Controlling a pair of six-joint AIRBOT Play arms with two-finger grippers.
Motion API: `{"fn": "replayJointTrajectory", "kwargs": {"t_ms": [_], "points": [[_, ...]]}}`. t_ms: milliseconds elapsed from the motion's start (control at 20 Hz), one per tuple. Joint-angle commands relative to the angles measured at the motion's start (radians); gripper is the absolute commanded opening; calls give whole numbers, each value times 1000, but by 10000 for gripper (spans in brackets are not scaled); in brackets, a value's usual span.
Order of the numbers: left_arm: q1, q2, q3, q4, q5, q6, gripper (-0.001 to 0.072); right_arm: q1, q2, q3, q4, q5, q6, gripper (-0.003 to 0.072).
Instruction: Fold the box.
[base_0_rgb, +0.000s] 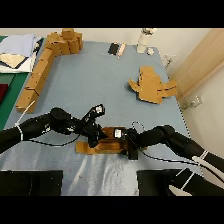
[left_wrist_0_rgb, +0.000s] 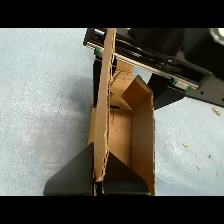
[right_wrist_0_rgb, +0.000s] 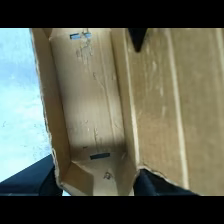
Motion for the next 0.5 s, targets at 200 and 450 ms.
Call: {"fn": "replayJointTrajectory", "kwargs": {"t_ms": [200, 450], "points": [[0, -1, 0, 0, 1, 0, 15, 1, -10, -1, 91, -11, -193, 543], [0, -1, 0, 0, 1, 0, 15, 1, -13, -1, 101, -19, -214, 544]]}}
